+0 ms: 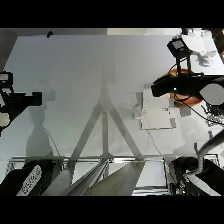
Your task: Fold the box and place the chain.
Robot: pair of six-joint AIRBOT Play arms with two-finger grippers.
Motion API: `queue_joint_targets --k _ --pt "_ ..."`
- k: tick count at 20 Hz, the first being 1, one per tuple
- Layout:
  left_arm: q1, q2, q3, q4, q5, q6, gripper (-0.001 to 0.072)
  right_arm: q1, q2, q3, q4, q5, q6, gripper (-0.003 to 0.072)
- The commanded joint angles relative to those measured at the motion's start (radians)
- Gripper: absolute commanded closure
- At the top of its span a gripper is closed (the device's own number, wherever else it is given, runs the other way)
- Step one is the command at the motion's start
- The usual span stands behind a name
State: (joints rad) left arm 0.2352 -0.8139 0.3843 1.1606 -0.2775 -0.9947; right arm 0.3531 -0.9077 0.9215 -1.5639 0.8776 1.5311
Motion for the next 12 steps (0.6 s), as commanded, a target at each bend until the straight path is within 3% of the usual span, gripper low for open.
queue_joint_targets --k 1,2,6,9,12 --pt "0.001 0.0 0.001 0.0 0.0 0.0 0.0012 -0.015 -0.001 0.001 -0.363 0.098 0.177 0.059" --pt "0.001 0.0 0.001 0.0 0.0 0.0 0.0012 -0.051 -0.001 0.001 -0.381 0.143 0.177 0.0462" --pt "0.001 0.0 0.001 0.0 0.0 0.0 0.0012 -0.293 -0.001 0.001 -0.322 0.296 0.118 0.0441" --pt "0.001 0.0 0.001 0.0 0.0 0.0 0.0012 -0.517 -0.002 0.001 -0.121 0.341 0.002 0.0431" --pt "0.001 0.0 0.001 0.0 0.0 0.0 0.0012 -0.718 -0.008 0.001 0.082 0.393 -0.135 0.0335"
